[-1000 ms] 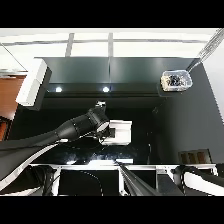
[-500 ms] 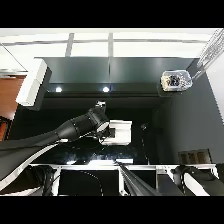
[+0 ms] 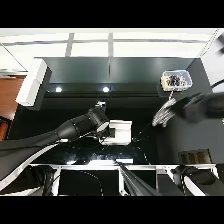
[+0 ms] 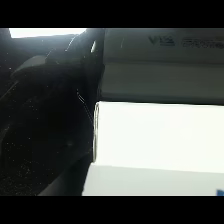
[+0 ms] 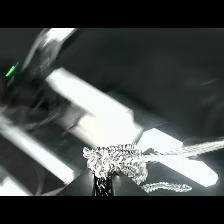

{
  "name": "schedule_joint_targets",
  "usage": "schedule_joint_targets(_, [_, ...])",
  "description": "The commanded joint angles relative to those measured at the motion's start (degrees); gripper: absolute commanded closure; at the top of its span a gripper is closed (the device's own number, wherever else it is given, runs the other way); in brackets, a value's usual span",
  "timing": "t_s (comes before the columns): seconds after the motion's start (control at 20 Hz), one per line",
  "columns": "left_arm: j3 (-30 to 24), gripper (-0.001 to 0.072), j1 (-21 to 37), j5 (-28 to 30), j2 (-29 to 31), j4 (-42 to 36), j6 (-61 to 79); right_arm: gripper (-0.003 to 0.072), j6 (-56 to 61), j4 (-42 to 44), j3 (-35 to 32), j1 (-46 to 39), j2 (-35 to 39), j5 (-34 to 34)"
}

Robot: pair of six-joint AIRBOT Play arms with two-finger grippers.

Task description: Fold the box and place the chain.

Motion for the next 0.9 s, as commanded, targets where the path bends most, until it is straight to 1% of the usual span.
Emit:
schedule_joint_targets(0.0, [-0.02,0.0681,0.04,0.02,-0.02,0.02,0.00,0.0675,-2.08,9.62,-12.50,6.97,0.11,-9.03])
schedule_joint_targets(0.15, [-0.02,0.0681,0.02,0.02,-0.02,0.00,0.00,0.0675,-3.63,13.86,-18.05,13.29,-2.99,-15.82])
schedule_joint_targets(0.3, [-0.02,0.0681,0.04,0.07,-0.02,0.02,0.00,0.0674,-4.35,14.40,-18.80,18.27,-7.52,-22.93])
schedule_joint_targets(0.4, [-0.02,0.0681,0.04,0.02,-0.02,0.00,0.00,0.0674,-4.79,14.29,-18.80,19.43,-10.34,-26.16])
schedule_joint_targets(0.55, [-0.02,0.0681,0.04,0.09,-0.02,0.00,0.00,0.0674,-4.70,10.97,-18.80,19.43,-12.44,-26.14])
schedule_joint_targets(0.85, [-0.02,0.0681,0.04,0.00,-0.02,0.00,0.00,0.0673,-2.01,5.27,-18.80,19.45,-12.46,-25.55])
